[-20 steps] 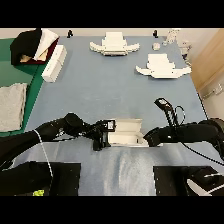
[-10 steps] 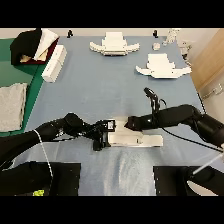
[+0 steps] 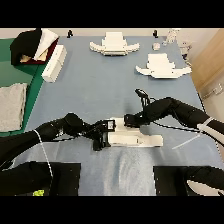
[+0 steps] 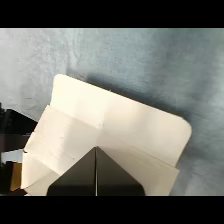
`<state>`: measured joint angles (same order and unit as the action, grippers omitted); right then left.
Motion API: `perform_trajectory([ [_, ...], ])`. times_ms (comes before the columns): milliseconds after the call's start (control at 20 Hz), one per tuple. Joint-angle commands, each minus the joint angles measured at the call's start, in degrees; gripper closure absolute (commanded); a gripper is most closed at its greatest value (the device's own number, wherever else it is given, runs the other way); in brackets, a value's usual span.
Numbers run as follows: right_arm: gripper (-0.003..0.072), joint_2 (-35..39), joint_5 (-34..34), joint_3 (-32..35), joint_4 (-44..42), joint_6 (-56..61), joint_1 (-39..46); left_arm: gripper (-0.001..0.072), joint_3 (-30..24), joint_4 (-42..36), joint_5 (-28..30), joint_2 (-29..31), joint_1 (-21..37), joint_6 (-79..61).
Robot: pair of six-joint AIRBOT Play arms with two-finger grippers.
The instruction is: Fold the box.
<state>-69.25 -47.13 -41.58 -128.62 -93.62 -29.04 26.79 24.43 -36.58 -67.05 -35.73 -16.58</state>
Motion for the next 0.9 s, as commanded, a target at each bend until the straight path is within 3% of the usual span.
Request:
perform_trajectory([
  [0,0.0686,-2.1,-1.2,-0.2,0.3,-2.5,-0.7,0.0241,0.0,0.0,0.0,0.0,0.0,-0.1],
  [450,0.0686,-0.6,-2.4,-0.3,0.5,-5.6,-0.7,0.0241,0.0,0.0,0.0,0.0,0.0,-0.1],
  [650,0.0686,5.7,-2.9,-0.2,3.4,-6.6,-0.7,0.0241,0.0,0.0,0.0,0.0,0.0,-0.1],
  [850,0.0686,16.4,-4.2,-0.2,8.2,-6.5,-0.7,0.0241,0.0,0.0,0.0,0.0,0.0,-0.1],
])
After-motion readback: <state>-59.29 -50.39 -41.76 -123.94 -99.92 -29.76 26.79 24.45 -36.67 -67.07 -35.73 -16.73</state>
